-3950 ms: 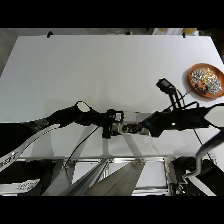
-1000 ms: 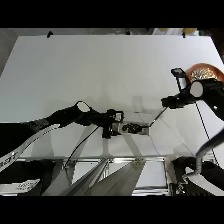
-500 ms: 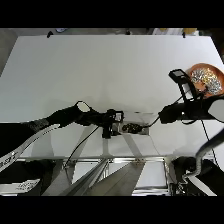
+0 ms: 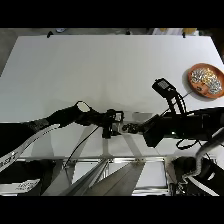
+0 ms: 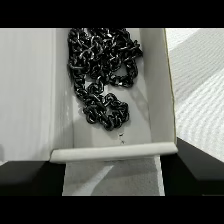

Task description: Fold the box and place the chain.

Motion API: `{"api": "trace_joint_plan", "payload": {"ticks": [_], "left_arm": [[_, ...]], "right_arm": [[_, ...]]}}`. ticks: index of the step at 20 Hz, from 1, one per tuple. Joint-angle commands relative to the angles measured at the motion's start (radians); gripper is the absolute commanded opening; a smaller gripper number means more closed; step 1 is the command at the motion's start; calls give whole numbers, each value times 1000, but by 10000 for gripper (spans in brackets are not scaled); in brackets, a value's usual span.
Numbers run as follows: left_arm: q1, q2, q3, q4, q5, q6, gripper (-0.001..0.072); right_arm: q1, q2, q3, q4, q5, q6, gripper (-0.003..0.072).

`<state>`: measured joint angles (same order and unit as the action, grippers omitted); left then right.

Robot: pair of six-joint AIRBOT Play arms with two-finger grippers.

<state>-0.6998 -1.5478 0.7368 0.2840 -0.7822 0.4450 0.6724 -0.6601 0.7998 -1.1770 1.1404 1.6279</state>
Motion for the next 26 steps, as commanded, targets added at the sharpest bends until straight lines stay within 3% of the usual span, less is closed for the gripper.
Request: {"api": "trace_joint_plan", "payload": {"ticks": [1,8,9,11,12,13,16,19,20,26], "left_arm": [[0,0,0,0,0,0,314],[0,0,0,0,0,0,314],[0,0,0,0,0,0,314],[0,0,0,0,0,0,314],[0,0,0,0,0,0,314],[0,0,0,0,0,0,314],[0,0,0,0,0,0,314],[0,0,0,0,0,0,314],[0,0,0,0,0,0,314],[0,0,0,0,0,0,314]], "right_arm": [[50,-7,1,25,-117,22,19],[50,-156,-54,-91,-117,45,23],[50,-177,-57,-104,-113,43,75],[49,-199,-55,-105,-117,24,251],[49,-198,-46,-104,-115,-5,308],[42,-198,-26,-103,-106,-33,317],[-42,-198,63,-108,-91,-70,307],[-195,-198,122,-182,-109,-115,47],[-260,-204,122,-230,-126,-114,19],[-560,-368,72,-347,-96,-116,19]]}}
